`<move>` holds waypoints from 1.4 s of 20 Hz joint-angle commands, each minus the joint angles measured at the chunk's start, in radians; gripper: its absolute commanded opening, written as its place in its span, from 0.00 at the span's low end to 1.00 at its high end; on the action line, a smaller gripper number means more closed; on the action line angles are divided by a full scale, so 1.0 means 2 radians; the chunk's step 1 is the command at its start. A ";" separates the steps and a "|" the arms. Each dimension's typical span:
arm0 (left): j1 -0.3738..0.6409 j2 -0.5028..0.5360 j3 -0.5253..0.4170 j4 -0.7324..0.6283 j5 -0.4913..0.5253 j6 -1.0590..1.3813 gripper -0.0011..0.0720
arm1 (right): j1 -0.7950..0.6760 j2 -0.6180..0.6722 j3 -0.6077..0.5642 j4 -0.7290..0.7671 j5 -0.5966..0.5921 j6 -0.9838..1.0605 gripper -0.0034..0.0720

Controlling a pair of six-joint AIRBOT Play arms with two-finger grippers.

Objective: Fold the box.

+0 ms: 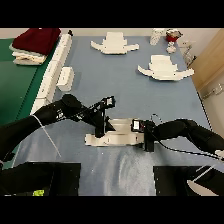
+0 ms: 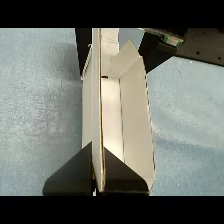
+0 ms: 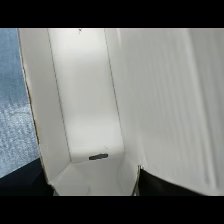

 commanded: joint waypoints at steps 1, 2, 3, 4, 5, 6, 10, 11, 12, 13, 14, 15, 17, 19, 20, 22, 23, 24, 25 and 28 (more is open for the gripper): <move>0.000 0.000 0.000 0.000 0.000 0.000 0.04 | 0.001 0.000 0.000 0.000 0.006 0.000 0.89; 0.000 0.000 0.000 0.000 0.000 0.000 0.03 | 0.001 -0.001 0.000 0.000 0.008 0.000 0.87; 0.000 0.000 0.000 0.000 0.000 0.000 0.03 | 0.001 -0.006 0.000 0.000 0.008 0.000 0.87; 0.000 0.000 0.000 0.000 0.000 0.000 0.04 | 0.001 -0.012 0.000 0.000 0.008 -0.002 0.87; 0.000 0.000 0.000 0.000 0.000 0.000 0.03 | 0.001 -0.021 0.000 0.002 0.008 -0.011 0.86; 0.000 0.000 0.000 0.000 0.000 0.000 0.03 | 0.001 -0.026 0.000 0.004 0.007 -0.018 0.71; 0.000 0.000 0.000 0.000 0.000 0.000 0.03 | 0.001 -0.027 0.000 0.003 -0.002 -0.017 0.63; 0.000 0.000 0.000 0.000 0.000 0.000 0.03 | 0.001 -0.027 0.000 0.003 -0.003 -0.017 0.63; 0.000 0.000 0.000 0.000 0.000 0.000 0.04 | 0.001 -0.027 0.000 0.003 -0.003 -0.017 0.63; 0.000 0.000 0.000 0.000 0.000 0.000 0.04 | 0.000 -0.027 0.000 0.003 -0.003 -0.017 0.63; 0.000 0.000 0.000 0.000 0.000 0.000 0.04 | 0.000 -0.027 0.000 0.002 -0.003 -0.017 0.63; 0.000 0.000 0.000 0.000 0.000 0.000 0.03 | 0.000 -0.027 0.000 0.002 -0.003 -0.017 0.63; 0.000 0.000 0.000 0.000 0.000 0.000 0.04 | 0.000 -0.027 0.000 0.002 -0.003 -0.017 0.63; 0.000 0.000 0.000 0.000 0.000 0.000 0.03 | 0.000 -0.027 0.000 -0.001 -0.003 -0.017 0.63; 0.000 0.000 0.000 0.000 0.000 0.000 0.04 | 0.000 -0.027 0.000 -0.001 -0.003 -0.017 0.63; 0.000 0.000 0.000 0.000 0.000 0.000 0.04 | 0.000 -0.027 0.000 -0.001 -0.003 -0.017 0.63; 0.000 0.000 0.000 0.000 0.000 0.000 0.03 | 0.000 -0.027 0.000 -0.001 -0.003 -0.017 0.63; 0.000 0.000 0.000 0.000 0.000 0.000 0.04 | 0.000 -0.027 0.000 -0.001 -0.003 -0.017 0.63; 0.000 0.000 0.000 0.000 0.000 0.000 0.03 | 0.000 -0.027 0.000 -0.001 -0.003 -0.017 0.63; 0.000 0.000 0.000 0.000 0.000 0.000 0.04 | 0.000 -0.027 0.000 -0.001 -0.003 -0.017 0.63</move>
